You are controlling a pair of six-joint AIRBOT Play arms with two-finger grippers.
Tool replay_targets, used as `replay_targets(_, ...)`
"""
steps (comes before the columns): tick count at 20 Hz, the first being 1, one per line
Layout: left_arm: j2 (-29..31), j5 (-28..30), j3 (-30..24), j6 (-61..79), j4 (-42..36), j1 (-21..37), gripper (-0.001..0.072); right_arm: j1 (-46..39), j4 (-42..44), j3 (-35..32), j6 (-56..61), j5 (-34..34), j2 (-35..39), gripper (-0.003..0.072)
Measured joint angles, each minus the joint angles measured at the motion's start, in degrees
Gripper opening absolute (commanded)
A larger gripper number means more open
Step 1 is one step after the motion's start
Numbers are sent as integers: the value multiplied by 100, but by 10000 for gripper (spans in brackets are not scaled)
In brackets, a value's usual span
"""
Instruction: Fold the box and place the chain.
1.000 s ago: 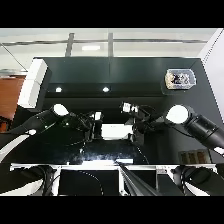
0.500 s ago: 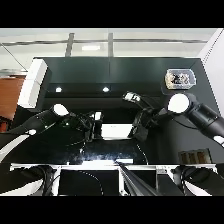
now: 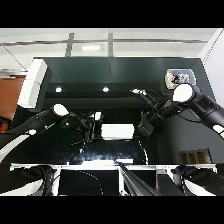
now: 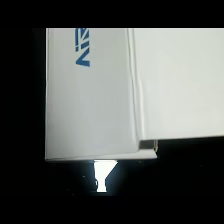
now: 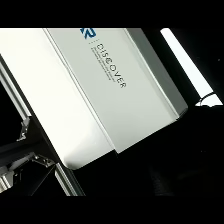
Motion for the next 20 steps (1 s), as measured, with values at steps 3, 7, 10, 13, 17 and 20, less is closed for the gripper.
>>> replay_targets(3, 0, 2, 0, 0, 0, 0, 511, -11, 96, 4, 17, 74, -120, 699)
replay_targets(7, 0, 0, 0, 0, 2, 0, 512, -4, 136, 7, 15, -46, -280, 699)
replay_targets(10, 0, 2, 0, 0, 0, 0, 512, 0, 59, 7, 15, -181, -389, 699)
replay_targets(13, 0, 0, 0, 0, 0, 2, 511, 4, -2, 4, 9, -271, -466, 699)
replay_targets(17, 0, 2, 0, 0, 0, 2, 511, 11, 24, 4, -50, -103, -501, 700)
replay_targets(20, 0, 2, 0, 0, 0, 0, 511, 13, 133, 4, -66, 46, -509, 700)
